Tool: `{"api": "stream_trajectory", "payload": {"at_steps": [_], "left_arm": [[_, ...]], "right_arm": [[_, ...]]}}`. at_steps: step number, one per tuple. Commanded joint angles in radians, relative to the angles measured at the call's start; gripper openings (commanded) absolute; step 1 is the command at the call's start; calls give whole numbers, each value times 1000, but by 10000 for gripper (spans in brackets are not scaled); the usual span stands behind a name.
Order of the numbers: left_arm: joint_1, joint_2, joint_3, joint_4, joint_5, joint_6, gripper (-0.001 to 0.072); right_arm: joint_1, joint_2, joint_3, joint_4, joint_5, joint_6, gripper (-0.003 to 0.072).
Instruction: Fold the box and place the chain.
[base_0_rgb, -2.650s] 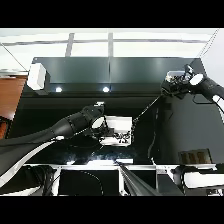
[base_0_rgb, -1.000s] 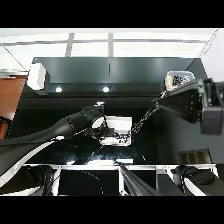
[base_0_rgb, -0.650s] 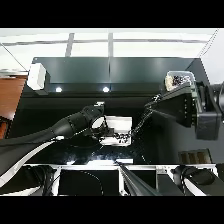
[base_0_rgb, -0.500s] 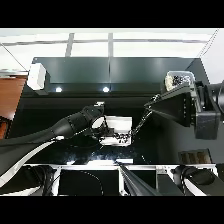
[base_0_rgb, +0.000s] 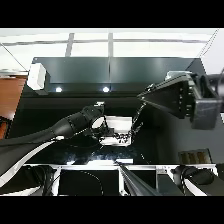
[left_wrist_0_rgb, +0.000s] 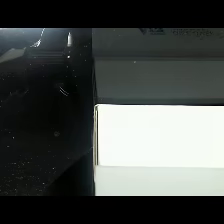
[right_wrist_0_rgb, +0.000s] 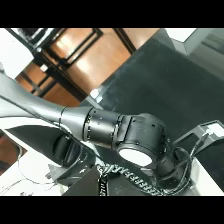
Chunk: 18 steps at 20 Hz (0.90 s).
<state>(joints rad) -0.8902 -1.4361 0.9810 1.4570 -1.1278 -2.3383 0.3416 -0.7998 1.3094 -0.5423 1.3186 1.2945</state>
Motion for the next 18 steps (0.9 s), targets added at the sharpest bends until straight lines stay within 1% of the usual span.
{"api": "stream_trajectory", "payload": {"at_steps": [1,4,9,11,13,15,18], "left_arm": [[0,1,0,0,0,0,30],[0,1,0,0,0,0,30],[0,1,0,0,0,0,30],[0,1,0,0,0,0,30],[0,1,0,0,0,0,30],[0,1,0,0,0,0,30],[0,1,0,0,0,0,30]], "right_arm": [[31,-23,-60,5,-19,-13,13],[78,-53,-190,6,-71,-21,13],[80,-97,-395,-21,-127,-32,13],[80,-97,-475,-88,-182,-31,13],[80,-101,-556,-101,-247,-31,13],[80,-116,-612,-100,-275,-31,14],[111,-162,-626,-95,-285,-32,21]]}}
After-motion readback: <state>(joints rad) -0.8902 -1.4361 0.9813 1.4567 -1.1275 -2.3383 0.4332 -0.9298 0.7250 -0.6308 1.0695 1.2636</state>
